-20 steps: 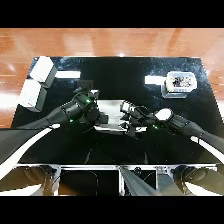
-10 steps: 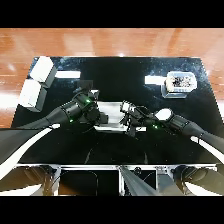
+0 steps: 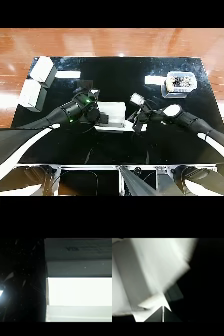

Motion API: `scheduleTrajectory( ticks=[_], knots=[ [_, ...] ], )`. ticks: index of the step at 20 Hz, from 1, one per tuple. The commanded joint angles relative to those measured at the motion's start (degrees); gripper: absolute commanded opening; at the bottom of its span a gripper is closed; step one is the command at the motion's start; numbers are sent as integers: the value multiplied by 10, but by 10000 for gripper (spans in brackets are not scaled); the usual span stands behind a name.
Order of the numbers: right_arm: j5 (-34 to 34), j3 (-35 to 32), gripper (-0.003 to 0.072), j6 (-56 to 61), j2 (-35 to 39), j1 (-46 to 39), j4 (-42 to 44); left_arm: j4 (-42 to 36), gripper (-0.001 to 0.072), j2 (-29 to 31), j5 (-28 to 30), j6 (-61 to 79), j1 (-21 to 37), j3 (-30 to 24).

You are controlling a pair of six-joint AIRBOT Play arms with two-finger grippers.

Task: Fold the box and place the chain.

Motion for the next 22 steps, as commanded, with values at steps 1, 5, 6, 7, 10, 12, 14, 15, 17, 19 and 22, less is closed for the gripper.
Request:
scheduleTrajectory(
  ticks=[1,5,6,7,10,12,14,15,17,19,22],
  knots=[
    [53,1,26,67,8,-55,-20,-7,27,0,-8,0,0,0],
    [117,2,28,236,23,-123,-19,-7,26,0,-24,-4,0,0],
    [144,2,34,280,30,-145,-18,-7,25,0,-25,-4,0,0],
    [174,2,34,290,38,-166,-18,-7,26,0,-25,-4,0,0],
    [282,2,34,362,73,-234,-22,7,25,-1,-22,-2,0,0],
    [321,2,34,450,80,-286,-62,9,25,-3,-22,-2,0,0],
    [325,0,34,532,80,-324,-141,11,25,-3,-21,-2,0,0],
    [321,-1,34,560,80,-336,-173,13,24,-3,-22,-2,0,0],
    [292,-14,34,609,80,-344,-224,19,24,-4,-19,-4,0,0],
    [258,-38,34,632,75,-342,-221,19,24,-4,-19,-4,0,0],
    [229,-59,34,632,49,-313,-190,18,24,-4,-19,-4,0,0]
  ],
)
